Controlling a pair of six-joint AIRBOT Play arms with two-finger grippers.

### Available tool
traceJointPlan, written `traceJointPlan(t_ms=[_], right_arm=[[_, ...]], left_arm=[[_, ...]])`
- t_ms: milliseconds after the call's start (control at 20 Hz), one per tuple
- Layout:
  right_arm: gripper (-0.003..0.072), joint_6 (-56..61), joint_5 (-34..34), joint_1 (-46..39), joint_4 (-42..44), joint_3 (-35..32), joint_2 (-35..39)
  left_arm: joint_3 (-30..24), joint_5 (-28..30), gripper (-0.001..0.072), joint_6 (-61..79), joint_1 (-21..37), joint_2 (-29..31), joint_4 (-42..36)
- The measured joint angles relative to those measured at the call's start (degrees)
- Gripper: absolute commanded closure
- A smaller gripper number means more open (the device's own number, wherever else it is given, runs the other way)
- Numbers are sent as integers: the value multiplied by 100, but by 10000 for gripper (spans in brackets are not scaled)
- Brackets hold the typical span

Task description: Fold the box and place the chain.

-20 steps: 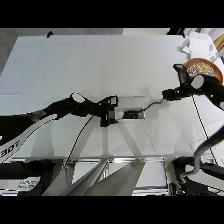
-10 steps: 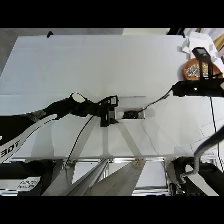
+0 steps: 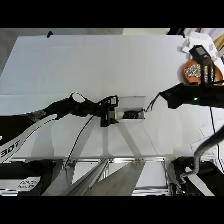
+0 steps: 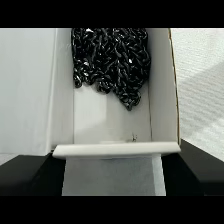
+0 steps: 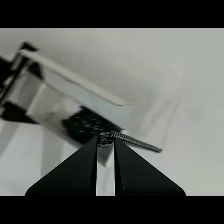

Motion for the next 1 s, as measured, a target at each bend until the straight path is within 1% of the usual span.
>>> traceJointPlan(t_ms=[200,400,700,1000], right_arm=[[671,-105,-417,756,105,-96,26],[671,-155,-789,1191,291,-160,31],[671,-535,-1156,1360,957,-184,31],[671,-715,-1318,1381,1130,-352,-94]], left_arm=[[0,0,624,0,0,0,-2],[0,2,624,0,0,0,-2],[0,0,624,0,0,0,-2],[0,2,624,0,0,0,-2]])
